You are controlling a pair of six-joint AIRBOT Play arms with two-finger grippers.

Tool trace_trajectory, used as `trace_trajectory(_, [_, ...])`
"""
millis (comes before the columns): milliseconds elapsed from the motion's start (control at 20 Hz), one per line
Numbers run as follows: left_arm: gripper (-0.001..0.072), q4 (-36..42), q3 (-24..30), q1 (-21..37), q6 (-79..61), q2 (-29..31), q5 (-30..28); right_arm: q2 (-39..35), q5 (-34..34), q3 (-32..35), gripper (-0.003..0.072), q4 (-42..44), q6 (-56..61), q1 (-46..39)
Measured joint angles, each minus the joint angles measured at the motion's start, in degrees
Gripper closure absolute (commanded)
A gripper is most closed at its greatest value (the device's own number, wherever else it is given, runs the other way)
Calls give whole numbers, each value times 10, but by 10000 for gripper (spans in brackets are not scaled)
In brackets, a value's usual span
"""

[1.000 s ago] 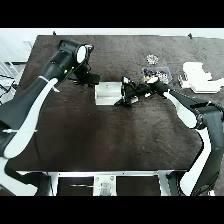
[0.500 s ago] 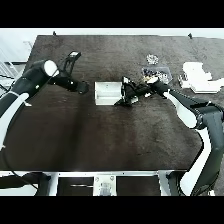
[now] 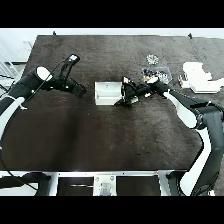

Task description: Fold the box and place the chain.

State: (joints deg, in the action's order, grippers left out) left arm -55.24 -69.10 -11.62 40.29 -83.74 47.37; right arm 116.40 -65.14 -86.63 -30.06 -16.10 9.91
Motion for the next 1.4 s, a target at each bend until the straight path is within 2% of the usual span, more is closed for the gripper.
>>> trace_trajectory(150, [281, 56, -1, 16, -178, -24, 23, 0, 0, 0, 197, 0, 0, 0])
trace_trajectory(250, [280, 122, -7, 40, -278, -49, 53, 0, 0, 0, 198, 0, 0, -1])
trace_trajectory(450, [280, 219, -37, 80, -410, -107, 114, 0, 0, 0, 198, 0, 0, -1])
trace_trajectory(750, [281, 262, -111, 97, -502, -203, 162, 0, 0, 0, 198, 0, 0, -1])
trace_trajectory(1050, [275, 276, -134, 100, -520, -233, 167, 0, 0, 0, 198, 0, 0, -1])
trace_trajectory(1100, [99, 278, -135, 100, -520, -234, 178, 0, 0, 0, 198, 0, 0, -1])
trace_trajectory(1150, [-11, 283, -136, 100, -526, -235, 190, 0, 0, 0, 198, 0, 0, -1])
trace_trajectory(1400, [-11, 293, -137, 100, -580, -239, 222, 0, 0, 0, 198, 0, 0, -1])
